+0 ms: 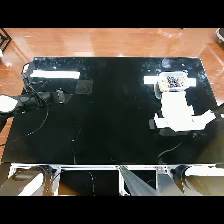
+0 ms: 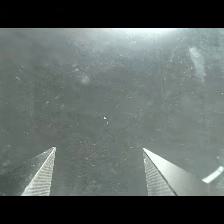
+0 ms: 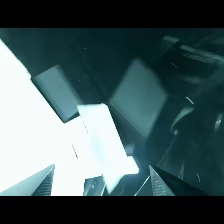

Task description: Fold the box and place the chain.

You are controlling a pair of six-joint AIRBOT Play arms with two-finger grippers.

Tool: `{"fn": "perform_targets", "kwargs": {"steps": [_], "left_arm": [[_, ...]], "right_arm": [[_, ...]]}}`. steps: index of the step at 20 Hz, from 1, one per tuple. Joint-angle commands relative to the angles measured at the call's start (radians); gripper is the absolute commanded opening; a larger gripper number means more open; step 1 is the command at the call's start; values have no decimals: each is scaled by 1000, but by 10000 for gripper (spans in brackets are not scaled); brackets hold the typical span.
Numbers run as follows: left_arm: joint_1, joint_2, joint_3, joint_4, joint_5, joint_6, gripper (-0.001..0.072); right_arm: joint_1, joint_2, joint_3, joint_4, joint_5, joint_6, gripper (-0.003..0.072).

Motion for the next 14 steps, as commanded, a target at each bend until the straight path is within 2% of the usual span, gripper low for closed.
{"fn": "perform_targets", "kwargs": {"steps": [1, 6, 14], "left_arm": [[0, -19, 0, -58, -20, -1, 630], [0, -42, 0, -126, -13, 0, 630], [0, -42, 0, -125, -12, 0, 630]], "right_arm": [[25, -119, 61, 17, 39, -51, 597], [27, -184, 63, 9, 98, -92, 597], [27, -232, 66, 68, 76, -116, 597]]}}
